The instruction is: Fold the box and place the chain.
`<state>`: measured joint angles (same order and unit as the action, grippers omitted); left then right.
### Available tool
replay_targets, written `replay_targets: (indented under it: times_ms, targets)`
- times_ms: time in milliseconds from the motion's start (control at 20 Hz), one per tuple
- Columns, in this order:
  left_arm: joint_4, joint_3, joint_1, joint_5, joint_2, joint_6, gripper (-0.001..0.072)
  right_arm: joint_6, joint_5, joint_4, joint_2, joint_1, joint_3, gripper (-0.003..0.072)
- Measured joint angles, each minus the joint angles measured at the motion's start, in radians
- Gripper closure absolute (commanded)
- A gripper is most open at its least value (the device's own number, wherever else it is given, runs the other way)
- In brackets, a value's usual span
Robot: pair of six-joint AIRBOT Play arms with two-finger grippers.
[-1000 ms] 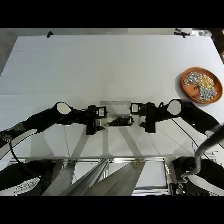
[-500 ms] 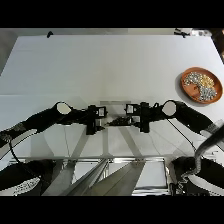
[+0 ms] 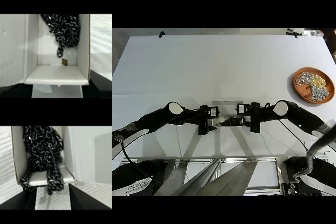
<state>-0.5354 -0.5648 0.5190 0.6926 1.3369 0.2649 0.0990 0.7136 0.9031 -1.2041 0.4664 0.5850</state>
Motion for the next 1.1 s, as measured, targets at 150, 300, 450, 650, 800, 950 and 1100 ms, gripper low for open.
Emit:
replay_targets:
  times_ms: [150, 300, 450, 650, 800, 950, 1100]
  targets:
    - [0.0, 0.0, 0.0, 0.0, 0.0, 0.0, 0.0437, -0.003, 0.001, -0.007, -0.015, 0.007, 0.0, 0.0464]
    - [0.0, 0.0, 0.0, 0.0, 0.0, 0.0, 0.0437, -0.002, -0.002, -0.011, -0.023, 0.012, 0.0, 0.0557]
    - [0.0, 0.0, 0.0, 0.0, 0.0, 0.0, 0.0437, -0.003, 0.0, -0.004, -0.026, 0.013, 0.0, 0.0653]
    - [0.0, 0.0, 0.0, 0.0, 0.0, 0.0, 0.0437, -0.002, 0.001, 0.008, -0.027, 0.013, 0.0, 0.0674]
    - [0.0, 0.0, 0.0, 0.0, 0.0, 0.0, 0.0437, 0.002, -0.001, 0.019, -0.011, 0.013, 0.0, 0.0674]
    - [0.0, 0.0, 0.0, 0.0, 0.0, 0.0, 0.0437, 0.019, -0.013, 0.042, 0.021, 0.013, 0.0, 0.0674]
    - [0.0, 0.0, 0.0, 0.0, 0.0, 0.0, 0.0437, 0.067, -0.018, 0.08, 0.054, 0.001, 0.0, 0.0675]
